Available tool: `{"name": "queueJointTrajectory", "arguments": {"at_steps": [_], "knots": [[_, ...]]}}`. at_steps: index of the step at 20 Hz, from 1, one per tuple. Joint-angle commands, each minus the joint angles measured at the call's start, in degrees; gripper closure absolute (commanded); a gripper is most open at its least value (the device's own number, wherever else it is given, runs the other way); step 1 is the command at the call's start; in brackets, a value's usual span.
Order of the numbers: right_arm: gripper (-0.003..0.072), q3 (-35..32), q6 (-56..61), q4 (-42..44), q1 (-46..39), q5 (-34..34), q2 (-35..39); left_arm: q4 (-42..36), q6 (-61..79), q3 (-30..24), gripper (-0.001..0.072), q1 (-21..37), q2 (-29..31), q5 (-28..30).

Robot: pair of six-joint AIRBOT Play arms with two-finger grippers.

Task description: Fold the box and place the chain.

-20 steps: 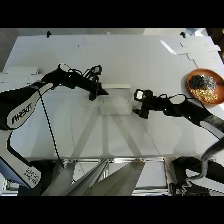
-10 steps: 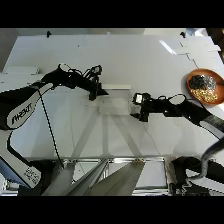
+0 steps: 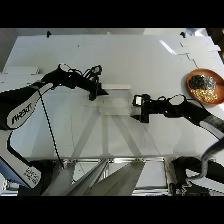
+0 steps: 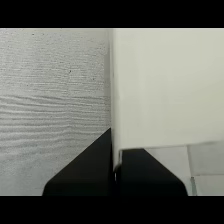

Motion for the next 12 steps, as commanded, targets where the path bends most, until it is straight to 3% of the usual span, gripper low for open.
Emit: {"name": "queueJointTrajectory", "arguments": {"at_steps": [1, 6, 12], "knots": [[-0.0001, -0.79, -0.02, 2.49, 0.5, -0.17, -0.66, 0.0, 0.0, -0.02, 0.0699, 0.02, -0.04, 0.02], [-0.0001, -0.81, -0.7, 12.74, 2.1, -6.1, -3.52, 0.0, 0.0, -0.02, 0.0699, 0.02, -0.04, 0.02], [-0.0001, -0.79, 2.36, 14.16, 1.99, -12.76, -1.4, 0.0, 0.0, -0.02, 0.0699, 0.02, -0.04, 0.02]]}}
